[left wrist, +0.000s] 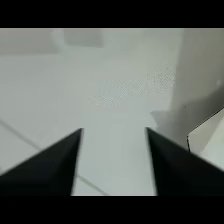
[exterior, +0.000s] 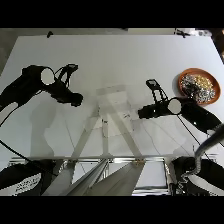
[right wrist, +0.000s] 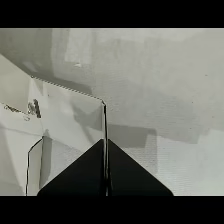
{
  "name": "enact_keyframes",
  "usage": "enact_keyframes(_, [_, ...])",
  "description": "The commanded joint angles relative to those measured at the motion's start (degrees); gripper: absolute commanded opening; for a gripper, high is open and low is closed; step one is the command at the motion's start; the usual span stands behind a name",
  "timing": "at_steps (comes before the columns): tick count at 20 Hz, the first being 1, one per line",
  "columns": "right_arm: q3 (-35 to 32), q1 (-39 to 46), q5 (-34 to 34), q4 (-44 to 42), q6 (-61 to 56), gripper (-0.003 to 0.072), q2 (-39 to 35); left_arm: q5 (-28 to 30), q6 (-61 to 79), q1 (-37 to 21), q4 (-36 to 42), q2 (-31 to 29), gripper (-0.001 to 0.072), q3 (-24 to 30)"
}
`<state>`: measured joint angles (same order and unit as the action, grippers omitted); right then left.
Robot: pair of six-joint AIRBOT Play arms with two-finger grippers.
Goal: Fold the box and place the chain.
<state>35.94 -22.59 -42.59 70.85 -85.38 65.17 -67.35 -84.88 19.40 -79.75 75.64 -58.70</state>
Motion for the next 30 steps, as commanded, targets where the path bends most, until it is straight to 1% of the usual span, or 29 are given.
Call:
enact_keyframes(1, [0.0,-0.2,0.1,0.8,-1.2,0.0007,0.0,3.4,15.7,0.0,3.4,0.0,0.0575,0.0])
enact_keyframes(4, [0.0,-0.2,0.1,0.7,-1.2,0.0007,0.0,4.9,27.2,0.0,8.6,0.1,0.0587,0.0])
enact_keyframes(5, [0.0,-0.2,0.0,0.6,-1.2,0.0007,0.0,6.3,30.1,0.0,10.8,0.2,0.0657,0.0])
enact_keyframes(6, [0.0,-0.2,-0.1,0.2,-1.2,0.0007,0.0,8.3,31.1,0.0,13.3,0.3,0.0681,0.0])
enact_keyframes(8, [0.0,-0.2,-0.1,-0.6,-1.2,0.0007,0.0,13.5,31.1,0.0,17.2,0.3,0.0696,0.0])
enact_keyframes(9, [0.0,-0.2,-0.1,-0.6,-1.2,0.0007,0.0,14.6,31.3,0.0,17.6,0.4,0.0696,0.0])
enact_keyframes(12, [0.0,-0.2,-0.1,-0.6,-1.1,0.0007,0.0,12.6,36.4,-1.0,18.6,0.5,0.0697,0.0])
enact_keyframes(15, [0.0,-0.2,-0.1,-0.6,-1.1,0.0007,0.0,11.8,45.3,-3.0,29.1,0.9,0.0696,0.0])
enact_keyframes(16, [0.0,-0.2,-0.1,-0.6,-1.1,0.0007,0.0,10.4,48.5,-3.0,31.0,1.4,0.0696,0.0])
enact_keyframes(18, [0.0,-0.2,-0.1,-0.6,-1.1,0.0007,0.0,5.0,54.5,-3.0,32.9,3.5,0.0696,0.0])
enact_keyframes(20, [0.0,-0.2,-0.2,-0.8,-1.1,0.0007,0.0,0.3,56.6,-3.3,33.1,6.5,0.0697,0.0])
enact_keyframes(21, [0.0,-0.2,-0.2,-1.1,-1.2,0.0007,0.0,-0.4,56.8,-3.4,33.9,8.0,0.0697,0.0])
enact_keyframes(22, [0.0,-0.2,-0.2,-1.2,-1.2,0.0007,0.0,-0.5,57.9,-3.4,34.9,9.2,0.0698,0.0])
enact_keyframes(27, [0.0,-0.2,-0.3,-3.5,-1.2,0.0007,0.0,-0.1,66.9,-3.3,44.6,13.5,0.0697,0.0])
enact_keyframes(30, [0.0,-0.2,-0.5,-3.8,-1.2,0.0007,0.0,-0.1,68.2,-3.3,45.0,15.1,0.0697,0.0])
